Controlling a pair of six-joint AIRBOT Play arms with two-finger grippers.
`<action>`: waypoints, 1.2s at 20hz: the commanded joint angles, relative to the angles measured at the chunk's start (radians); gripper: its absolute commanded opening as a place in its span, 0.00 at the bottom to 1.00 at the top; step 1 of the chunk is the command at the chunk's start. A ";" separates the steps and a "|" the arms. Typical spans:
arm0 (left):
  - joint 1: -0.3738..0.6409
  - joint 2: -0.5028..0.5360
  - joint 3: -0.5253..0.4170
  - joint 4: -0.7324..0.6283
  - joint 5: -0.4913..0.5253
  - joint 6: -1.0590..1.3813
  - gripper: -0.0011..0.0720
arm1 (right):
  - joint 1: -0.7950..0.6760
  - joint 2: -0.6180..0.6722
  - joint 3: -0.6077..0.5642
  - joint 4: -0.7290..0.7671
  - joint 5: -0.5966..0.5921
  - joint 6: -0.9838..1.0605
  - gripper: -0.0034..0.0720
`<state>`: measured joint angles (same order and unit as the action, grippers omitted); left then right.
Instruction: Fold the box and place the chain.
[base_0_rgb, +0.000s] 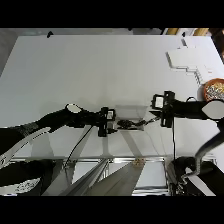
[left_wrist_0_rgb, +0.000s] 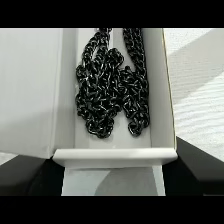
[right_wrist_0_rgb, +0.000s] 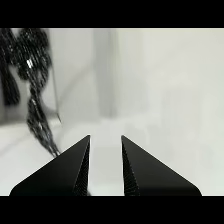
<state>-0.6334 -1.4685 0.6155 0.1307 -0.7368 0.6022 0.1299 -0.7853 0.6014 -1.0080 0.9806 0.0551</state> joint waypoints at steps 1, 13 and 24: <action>0.000 0.000 0.001 0.000 0.000 0.000 0.05 | -0.117 -0.047 0.003 0.001 0.053 -0.083 0.34; 0.000 0.000 0.001 0.000 0.000 0.000 0.05 | 0.048 -0.369 -0.058 0.018 -0.024 -0.215 0.34; 0.000 0.000 0.001 0.000 0.000 0.000 0.05 | 0.061 -0.173 -0.058 -0.063 0.074 0.003 0.07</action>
<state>-0.6334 -1.4685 0.6155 0.1310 -0.7372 0.6025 0.1890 -1.0561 0.5438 -1.0523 1.0111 -0.0422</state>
